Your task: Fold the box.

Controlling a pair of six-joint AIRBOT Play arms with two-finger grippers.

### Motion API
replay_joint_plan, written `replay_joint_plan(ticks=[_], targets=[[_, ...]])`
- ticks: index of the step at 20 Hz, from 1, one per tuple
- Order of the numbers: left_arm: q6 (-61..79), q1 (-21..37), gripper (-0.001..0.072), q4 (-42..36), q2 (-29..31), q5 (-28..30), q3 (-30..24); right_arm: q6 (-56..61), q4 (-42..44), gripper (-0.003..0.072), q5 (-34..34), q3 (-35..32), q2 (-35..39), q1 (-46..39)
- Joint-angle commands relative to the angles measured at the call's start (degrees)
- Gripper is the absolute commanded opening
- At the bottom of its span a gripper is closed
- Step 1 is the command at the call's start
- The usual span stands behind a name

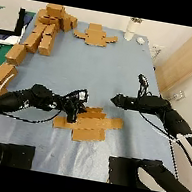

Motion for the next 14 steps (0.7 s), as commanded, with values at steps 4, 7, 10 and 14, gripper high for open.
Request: replay_joint_plan(ticks=[4,7,10,14], targets=[[-0.1,-0.1,0.0010,-1.4,-1.4,-0.4,-0.4,0.0,0.0,0.0303,0.0,0.0,0.0,0.0],[-0.1,-0.1,0.0010,-1.4,-1.4,-0.6,-0.4,0.0,0.1,0.0303,0.0,0.0,0.0,0.0],[-1.6,-0.1,0.0011,-1.1,-1.4,-2.1,-0.4,0.0,0.0,0.0303,-0.3,0.0,0.0,0.0],[-1.6,-0.1,0.0011,-1.2,-1.4,-2.0,-0.4,0.0,0.0,0.0007,-3.7,0.0,0.0,0.0]])
